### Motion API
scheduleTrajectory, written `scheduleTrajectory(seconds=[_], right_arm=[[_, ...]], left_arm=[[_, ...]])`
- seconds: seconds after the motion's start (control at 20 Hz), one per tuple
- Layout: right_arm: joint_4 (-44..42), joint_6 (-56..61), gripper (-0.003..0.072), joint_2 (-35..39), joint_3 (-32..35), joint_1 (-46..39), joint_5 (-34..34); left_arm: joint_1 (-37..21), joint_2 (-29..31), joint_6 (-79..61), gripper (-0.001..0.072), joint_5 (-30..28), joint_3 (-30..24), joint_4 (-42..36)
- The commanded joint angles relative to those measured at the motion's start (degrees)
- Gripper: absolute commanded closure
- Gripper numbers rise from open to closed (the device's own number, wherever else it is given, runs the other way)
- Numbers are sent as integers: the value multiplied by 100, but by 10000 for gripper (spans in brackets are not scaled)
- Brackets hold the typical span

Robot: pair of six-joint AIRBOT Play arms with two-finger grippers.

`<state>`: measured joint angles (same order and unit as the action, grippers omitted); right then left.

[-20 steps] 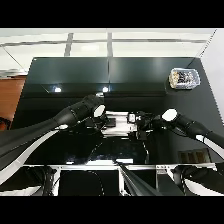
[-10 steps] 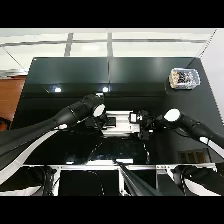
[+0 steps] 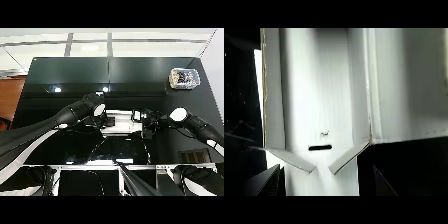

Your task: Fold the box and place the chain.

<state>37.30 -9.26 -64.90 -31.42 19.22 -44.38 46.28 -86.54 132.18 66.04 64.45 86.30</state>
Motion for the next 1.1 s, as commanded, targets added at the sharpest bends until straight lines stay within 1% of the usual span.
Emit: scheduleTrajectory(seconds=[0.0, 0.05, 0.1, 0.15, 0.2, 0.25, 0.3, 0.5, 0.55, 0.65, 0.7, 1.0, 1.05], right_arm=[[-520, -376, 29, -57, 0, -7, 2], [-538, -450, 169, -101, 0, -7, 0], [-535, -450, 250, -138, 0, -7, 2], [-533, -455, 251, -151, 2, -7, 0], [-540, -455, 287, -151, 0, -7, -2], [-538, -459, 425, -151, 0, -7, -7], [-542, -461, 448, -151, 2, -7, 2], [-1003, -474, 448, -326, 0, 199, -13], [-1137, -492, 447, -402, 0, 321, 72], [-1311, -492, 447, -455, 0, 492, 535], [-1375, -494, 448, -459, 0, 494, 599], [-1331, -466, 447, -459, 2, 494, 369], [-1333, -466, 355, -459, 2, 494, 393]], left_arm=[[0, -4, 2, 687, -26, 7, 11], [0, -4, 0, 687, -20, 7, 4], [0, -4, 0, 687, -20, 7, 4], [-2, -4, -2, 687, -20, 7, 4], [-2, -4, 2, 687, -22, 7, 2], [-2, -4, 2, 687, -22, 7, 2], [-2, -4, 2, 687, -22, 7, 2], [-2, -4, 2, 687, -24, 7, 2], [-2, -4, 2, 687, -24, 7, 2], [-2, -4, 2, 687, -22, 7, 0], [-2, -4, 2, 687, -28, 7, 0], [-2, -4, 2, 687, -107, 7, -44], [-2, -4, 4, 686, -107, 7, -44]])
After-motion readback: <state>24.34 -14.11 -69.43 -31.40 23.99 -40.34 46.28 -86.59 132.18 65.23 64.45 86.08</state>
